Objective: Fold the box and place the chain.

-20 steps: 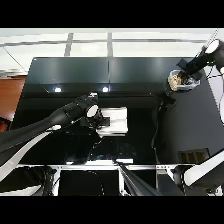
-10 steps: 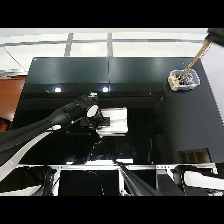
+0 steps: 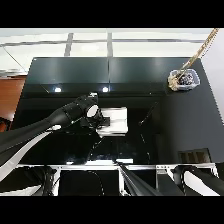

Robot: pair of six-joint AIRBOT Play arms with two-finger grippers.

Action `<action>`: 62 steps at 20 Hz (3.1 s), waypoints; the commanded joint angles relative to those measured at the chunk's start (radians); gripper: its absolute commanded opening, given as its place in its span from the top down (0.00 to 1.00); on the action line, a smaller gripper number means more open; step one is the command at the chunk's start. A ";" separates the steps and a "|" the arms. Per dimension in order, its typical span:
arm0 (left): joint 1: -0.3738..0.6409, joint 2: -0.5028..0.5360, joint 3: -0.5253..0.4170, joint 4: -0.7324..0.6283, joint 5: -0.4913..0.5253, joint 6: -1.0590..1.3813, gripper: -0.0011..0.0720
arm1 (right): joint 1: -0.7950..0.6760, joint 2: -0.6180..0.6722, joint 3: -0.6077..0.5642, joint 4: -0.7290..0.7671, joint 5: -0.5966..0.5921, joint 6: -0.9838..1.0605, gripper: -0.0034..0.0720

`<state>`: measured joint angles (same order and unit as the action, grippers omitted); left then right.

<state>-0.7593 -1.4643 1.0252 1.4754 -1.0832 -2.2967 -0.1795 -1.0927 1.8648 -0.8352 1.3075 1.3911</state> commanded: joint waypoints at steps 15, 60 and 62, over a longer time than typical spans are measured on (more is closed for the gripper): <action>0.000 0.000 0.000 0.000 -0.003 0.000 0.95 | 0.496 0.039 -0.210 0.171 0.044 -0.092 0.94; 0.000 0.000 0.000 0.000 -0.003 0.000 0.95 | 0.626 -0.001 -0.838 0.084 -0.254 0.060 0.94; 0.000 0.000 0.000 0.000 -0.003 0.000 0.95 | 0.631 -0.001 -0.887 0.114 -0.306 0.059 0.94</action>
<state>-0.7593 -1.4643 1.0252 1.4750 -1.0866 -2.2967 0.4431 -1.0935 1.0603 -0.7834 1.1172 1.4483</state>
